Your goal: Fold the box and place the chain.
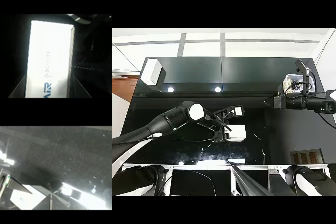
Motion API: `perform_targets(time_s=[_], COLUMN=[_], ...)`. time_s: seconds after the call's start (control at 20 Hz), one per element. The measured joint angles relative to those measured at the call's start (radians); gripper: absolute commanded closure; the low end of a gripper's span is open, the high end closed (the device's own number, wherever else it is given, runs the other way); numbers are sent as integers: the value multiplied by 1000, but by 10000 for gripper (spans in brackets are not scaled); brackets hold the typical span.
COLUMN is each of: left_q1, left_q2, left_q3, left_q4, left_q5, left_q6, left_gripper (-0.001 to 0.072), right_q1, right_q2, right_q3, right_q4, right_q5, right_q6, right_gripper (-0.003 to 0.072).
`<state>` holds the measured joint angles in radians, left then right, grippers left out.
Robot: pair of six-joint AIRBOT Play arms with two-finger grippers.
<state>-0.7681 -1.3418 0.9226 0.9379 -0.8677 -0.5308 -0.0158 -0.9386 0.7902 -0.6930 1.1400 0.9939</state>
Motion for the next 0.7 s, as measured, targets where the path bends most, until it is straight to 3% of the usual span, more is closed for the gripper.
perform_targets(time_s=[0.5, 0.7], left_q1=[-16, -41], left_q2=[-43, -67], left_q3=[0, 0], left_q4=[1, 3], left_q5=[5, 49], left_q6=[0, -1], left_gripper=[2, 2], right_q1=[0, 0], right_q2=[0, 0], right_q3=[0, 0], right_q4=[0, 0], right_q5=[-3, -3], right_q6=[0, 0], right_gripper=[660, 660])
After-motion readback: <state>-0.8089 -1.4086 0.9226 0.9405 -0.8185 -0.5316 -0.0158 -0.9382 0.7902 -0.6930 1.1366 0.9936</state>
